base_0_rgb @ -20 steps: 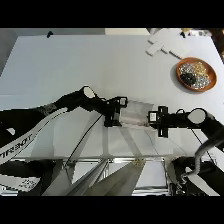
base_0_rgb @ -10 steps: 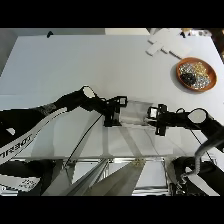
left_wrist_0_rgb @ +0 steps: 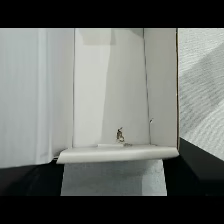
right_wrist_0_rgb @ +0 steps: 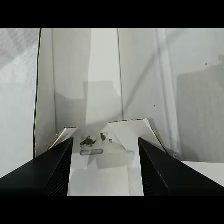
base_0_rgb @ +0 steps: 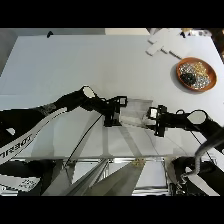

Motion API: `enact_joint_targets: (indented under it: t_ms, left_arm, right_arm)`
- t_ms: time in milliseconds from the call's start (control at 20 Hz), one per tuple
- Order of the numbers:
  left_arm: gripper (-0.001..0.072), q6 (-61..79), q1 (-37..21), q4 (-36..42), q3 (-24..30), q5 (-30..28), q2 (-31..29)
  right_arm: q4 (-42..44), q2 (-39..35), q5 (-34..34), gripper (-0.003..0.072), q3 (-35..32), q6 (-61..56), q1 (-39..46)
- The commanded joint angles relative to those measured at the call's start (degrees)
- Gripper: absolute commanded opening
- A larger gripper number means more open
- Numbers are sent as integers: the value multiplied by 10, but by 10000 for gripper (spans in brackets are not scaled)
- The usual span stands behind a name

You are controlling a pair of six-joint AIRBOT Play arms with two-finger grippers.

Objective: Fold the box and place the chain.

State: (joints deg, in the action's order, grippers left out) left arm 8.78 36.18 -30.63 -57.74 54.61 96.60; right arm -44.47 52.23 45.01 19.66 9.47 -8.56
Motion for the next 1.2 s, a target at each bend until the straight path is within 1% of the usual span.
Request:
enact_joint_targets:
  t_ms: [0, 100, 150, 300, 350, 450, 550, 600, 700, 750, 900, 1050, 1150]
  left_arm:
    - [171, 0, 0, 0, 0, 1, 0]
    - [171, 0, 0, 0, 0, 1, 0]
    - [171, 0, 0, 0, 0, 1, 0]
    - [171, 0, 0, 0, 0, 1, 0]
    - [171, 0, 0, 0, 0, 1, 0]
    - [171, 0, 0, 0, 0, 1, 0]
    - [171, 0, 0, 0, 0, 0, 0]
    - [171, 0, 0, 0, 0, 1, 0]
    - [171, 0, 0, 0, 0, 1, 0]
    - [171, 0, 0, 0, 0, 1, 0]
    - [171, 0, 0, 0, 0, 1, 0]
    - [171, 0, 0, 0, 0, 0, 0]
    - [171, 0, 0, 0, 0, 0, 0]
  right_arm:
    - [-6, 0, 1, 476, -3, -35, 0]
    - [-33, -1, 2, 476, -3, -102, 0]
    - [-64, -5, 9, 476, -3, -155, 0]
    - [-208, -30, 47, 473, 6, -330, 0]
    - [-240, -40, 60, 455, 17, -379, 0]
    - [-258, -58, 97, 327, 60, -469, 0]
    - [-241, -65, 131, 165, 103, -532, 0]
    - [-231, -65, 149, 29, 123, -571, 0]
    - [-233, -65, 169, 22, 146, -679, 0]
    - [-241, -65, 170, 21, 147, -730, 4]
    - [-256, -64, 172, 21, 147, -844, 67]
    - [-245, -63, 178, 21, 147, -884, 153]
    - [-250, -49, 190, 21, 147, -888, 182]
